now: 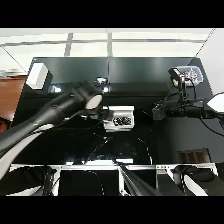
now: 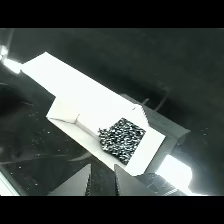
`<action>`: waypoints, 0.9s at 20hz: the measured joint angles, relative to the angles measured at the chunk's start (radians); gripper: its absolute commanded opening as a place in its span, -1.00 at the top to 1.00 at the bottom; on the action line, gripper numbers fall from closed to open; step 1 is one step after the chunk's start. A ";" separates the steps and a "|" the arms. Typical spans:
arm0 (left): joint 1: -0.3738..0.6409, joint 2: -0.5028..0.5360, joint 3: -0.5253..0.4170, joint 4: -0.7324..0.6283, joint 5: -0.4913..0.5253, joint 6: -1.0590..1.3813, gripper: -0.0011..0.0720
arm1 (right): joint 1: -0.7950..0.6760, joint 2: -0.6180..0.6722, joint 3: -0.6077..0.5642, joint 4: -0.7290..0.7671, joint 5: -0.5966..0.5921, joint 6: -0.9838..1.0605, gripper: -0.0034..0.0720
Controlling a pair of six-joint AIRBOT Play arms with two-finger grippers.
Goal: Fold the box and place the chain.
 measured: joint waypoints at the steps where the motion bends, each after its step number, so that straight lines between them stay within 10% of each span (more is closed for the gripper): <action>1: 0.035 0.048 -0.040 0.033 -0.032 0.034 -0.56 | -0.001 0.000 0.000 -0.010 -0.003 0.000 0.41; 6: 0.345 0.214 -0.327 -0.208 0.089 0.316 -0.57 | -0.002 0.000 0.000 -0.081 -0.028 -0.002 0.41; 9: 0.467 0.221 -0.452 -0.568 0.201 0.792 -1.00 | -0.002 0.000 0.000 -0.116 -0.039 -0.002 0.41; 18: 0.411 0.089 -0.537 -0.957 0.476 2.075 -0.99 | -0.002 0.000 0.000 -0.149 -0.049 -0.003 0.41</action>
